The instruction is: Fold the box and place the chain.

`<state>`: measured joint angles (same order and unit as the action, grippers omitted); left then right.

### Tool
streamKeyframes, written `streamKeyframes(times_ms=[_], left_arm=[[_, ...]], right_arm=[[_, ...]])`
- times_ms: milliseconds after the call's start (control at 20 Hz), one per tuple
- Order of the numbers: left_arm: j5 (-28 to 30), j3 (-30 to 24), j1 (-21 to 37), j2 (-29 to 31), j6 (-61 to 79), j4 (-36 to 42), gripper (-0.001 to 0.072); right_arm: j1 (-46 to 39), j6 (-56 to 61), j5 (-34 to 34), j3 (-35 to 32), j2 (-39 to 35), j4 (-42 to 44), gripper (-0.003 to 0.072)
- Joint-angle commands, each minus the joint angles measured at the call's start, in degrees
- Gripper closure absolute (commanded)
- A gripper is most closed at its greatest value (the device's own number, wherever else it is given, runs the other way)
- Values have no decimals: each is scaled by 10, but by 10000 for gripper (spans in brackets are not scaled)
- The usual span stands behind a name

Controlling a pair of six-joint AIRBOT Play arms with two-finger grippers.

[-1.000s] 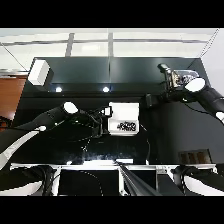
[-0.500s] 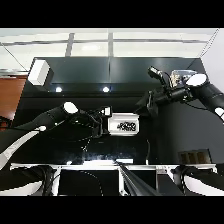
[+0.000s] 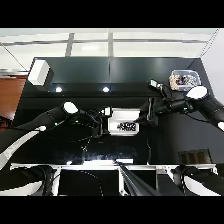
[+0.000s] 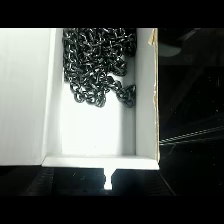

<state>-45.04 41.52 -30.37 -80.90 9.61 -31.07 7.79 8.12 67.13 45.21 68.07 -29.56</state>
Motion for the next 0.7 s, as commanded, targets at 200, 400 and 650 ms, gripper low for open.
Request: streamKeyframes(times_ms=[200,400,650], left_arm=[[0,0,0,0,0,0,276],[0,0,0,0,0,0,276],[0,0,0,0,0,0,276]], right_arm=[[-23,-28,-63,24,-7,111,-19],[-27,-15,-128,24,-4,101,-19],[-27,-6,-84,24,26,57,-19]])
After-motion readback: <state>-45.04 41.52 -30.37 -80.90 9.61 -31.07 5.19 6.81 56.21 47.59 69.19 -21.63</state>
